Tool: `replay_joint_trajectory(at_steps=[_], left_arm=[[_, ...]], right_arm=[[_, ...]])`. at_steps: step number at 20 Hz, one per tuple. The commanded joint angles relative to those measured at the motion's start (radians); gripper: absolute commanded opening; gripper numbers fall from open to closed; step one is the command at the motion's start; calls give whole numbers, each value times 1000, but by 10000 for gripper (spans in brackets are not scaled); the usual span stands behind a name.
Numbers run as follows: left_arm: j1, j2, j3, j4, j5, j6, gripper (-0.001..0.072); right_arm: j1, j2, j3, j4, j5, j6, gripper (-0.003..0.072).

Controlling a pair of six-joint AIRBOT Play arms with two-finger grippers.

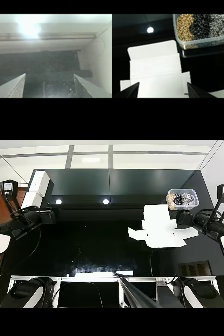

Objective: Fold the box and place the chain.

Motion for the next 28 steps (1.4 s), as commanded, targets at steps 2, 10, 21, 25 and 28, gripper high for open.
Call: replay_joint_trajectory(at_steps=[2,10,21,25,28], left_arm=[[-3,-16,0,-16,23,0,707],[-3,-17,0,-31,-21,0,707],[-3,-26,0,-38,-63,0,707],[-3,-26,0,-40,-60,0,707],[-3,-26,0,-46,-60,0,707]], right_arm=[[-21,-8,0,-93,0,65,720],[-880,-418,186,272,104,-285,720],[-929,-1132,577,566,867,-690,719],[-782,-1249,667,562,956,-689,719],[-708,-1253,677,480,967,-700,718]])
